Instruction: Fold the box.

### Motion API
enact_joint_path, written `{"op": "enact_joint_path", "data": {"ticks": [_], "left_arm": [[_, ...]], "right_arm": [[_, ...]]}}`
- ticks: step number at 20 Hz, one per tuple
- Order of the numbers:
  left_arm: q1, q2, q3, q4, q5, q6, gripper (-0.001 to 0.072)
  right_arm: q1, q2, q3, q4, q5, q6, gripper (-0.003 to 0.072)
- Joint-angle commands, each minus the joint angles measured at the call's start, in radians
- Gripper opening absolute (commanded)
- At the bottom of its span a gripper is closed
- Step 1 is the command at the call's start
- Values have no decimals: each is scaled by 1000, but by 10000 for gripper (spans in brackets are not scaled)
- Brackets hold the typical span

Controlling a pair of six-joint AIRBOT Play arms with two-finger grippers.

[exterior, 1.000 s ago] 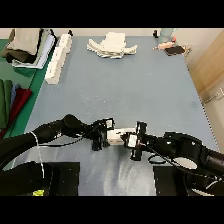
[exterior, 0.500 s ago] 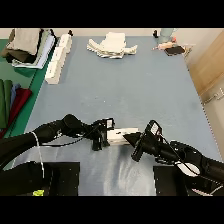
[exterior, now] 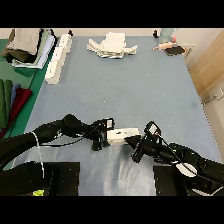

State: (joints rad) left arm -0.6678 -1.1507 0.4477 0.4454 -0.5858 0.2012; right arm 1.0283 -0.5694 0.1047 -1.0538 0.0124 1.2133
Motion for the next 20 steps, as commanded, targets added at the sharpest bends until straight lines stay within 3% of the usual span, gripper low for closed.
{"op": "enact_joint_path", "data": {"ticks": [1, 20], "left_arm": [[0, 0, 0, 0, 0, 0, 525], [0, 0, 0, 0, 0, 0, 525]], "right_arm": [[0, -31, -2, 3, -8, 1, 3], [0, -97, -2, 4, 6, 45, 3]]}}
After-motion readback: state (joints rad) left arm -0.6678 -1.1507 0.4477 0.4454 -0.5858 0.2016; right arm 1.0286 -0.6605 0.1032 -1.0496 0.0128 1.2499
